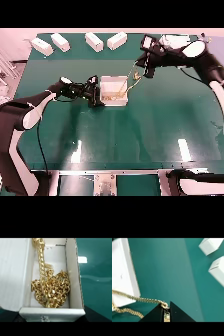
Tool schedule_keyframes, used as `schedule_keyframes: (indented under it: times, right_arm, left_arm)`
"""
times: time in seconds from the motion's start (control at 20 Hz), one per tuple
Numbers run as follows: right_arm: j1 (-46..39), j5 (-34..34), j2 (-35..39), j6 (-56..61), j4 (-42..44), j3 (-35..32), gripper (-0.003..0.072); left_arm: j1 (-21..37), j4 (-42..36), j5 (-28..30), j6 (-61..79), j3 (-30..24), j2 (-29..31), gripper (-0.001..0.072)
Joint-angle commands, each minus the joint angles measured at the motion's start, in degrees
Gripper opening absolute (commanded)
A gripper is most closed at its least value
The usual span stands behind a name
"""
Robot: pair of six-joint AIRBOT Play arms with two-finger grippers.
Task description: Fold the box and place the chain.
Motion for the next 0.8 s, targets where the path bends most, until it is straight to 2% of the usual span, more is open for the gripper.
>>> schedule_keyframes:
  times: [0.0,0.25,0.4,0.6,0.75]
  right_arm:
    - [3.1,-1.0,7.6,3.0,-0.9,0.0,0.0008]
    - [11.8,-15.3,14.6,11.6,-13.2,0.0,0.0008]
    - [15.4,-21.8,15.1,11.7,-15.0,0.2,0.0006]
    - [18.6,-23.1,14.7,20.1,-15.0,-0.1,0.0005]
    - [18.0,-22.4,14.0,23.3,-15.0,-3.1,0.0006]
  left_arm:
    - [0.0,0.0,0.0,0.0,0.0,0.0,0.0369]
    - [0.0,0.0,0.0,0.0,0.0,0.0,0.0368]
    - [0.0,0.0,0.0,0.0,0.0,0.0,0.0369]
    - [0.0,0.0,0.0,0.0,0.0,0.0,0.0368]
    - [0.0,0.0,0.0,0.0,0.0,0.0,0.0369]
